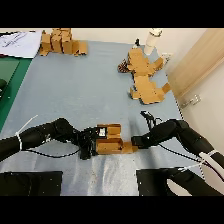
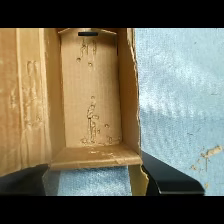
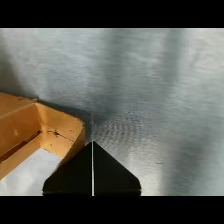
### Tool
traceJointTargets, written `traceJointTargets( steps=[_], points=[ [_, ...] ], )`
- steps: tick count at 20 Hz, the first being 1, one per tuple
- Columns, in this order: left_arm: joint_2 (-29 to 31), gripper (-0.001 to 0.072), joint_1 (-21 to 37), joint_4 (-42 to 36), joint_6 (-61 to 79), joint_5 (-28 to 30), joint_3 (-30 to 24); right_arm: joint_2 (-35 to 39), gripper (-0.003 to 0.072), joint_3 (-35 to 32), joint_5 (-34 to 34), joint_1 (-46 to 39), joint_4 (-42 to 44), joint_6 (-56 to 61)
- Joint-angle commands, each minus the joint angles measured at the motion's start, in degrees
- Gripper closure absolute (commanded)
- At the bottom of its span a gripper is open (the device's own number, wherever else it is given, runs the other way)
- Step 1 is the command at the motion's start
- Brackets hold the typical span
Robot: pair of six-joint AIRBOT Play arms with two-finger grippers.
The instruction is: Fold the box.
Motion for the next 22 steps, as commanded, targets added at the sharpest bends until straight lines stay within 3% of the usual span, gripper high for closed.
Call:
traceJointTargets(
  steps=[1, 7, 8, 9, 22],
  points=[
    [0.0, 0.0246, 0.04, 0.0, 0.0, 0.04, 0.04, 0.02, 0.0682, 0.04, 0.07, 1.97, 4.42, -0.94],
    [0.0, 0.0246, 0.04, 0.0, 0.0, 0.02, 0.04, 7.06, 0.0666, 0.09, 0.04, 2.64, 4.92, -0.74],
    [0.0, 0.0246, 0.04, 0.0, 0.0, 0.02, 0.04, 7.76, 0.0569, 0.09, 0.07, 2.64, 5.22, -0.74],
    [0.0, 0.0246, 0.04, 0.0, 0.0, 0.02, 0.04, 8.13, 0.054, 0.09, 0.04, 2.64, 5.46, -0.76],
    [0.0, 0.0246, 0.04, 0.0, 0.0, 0.07, 0.04, 8.28, 0.054, 4.35, -0.44, 4.2, 8.26, 2.69]
  ],
)
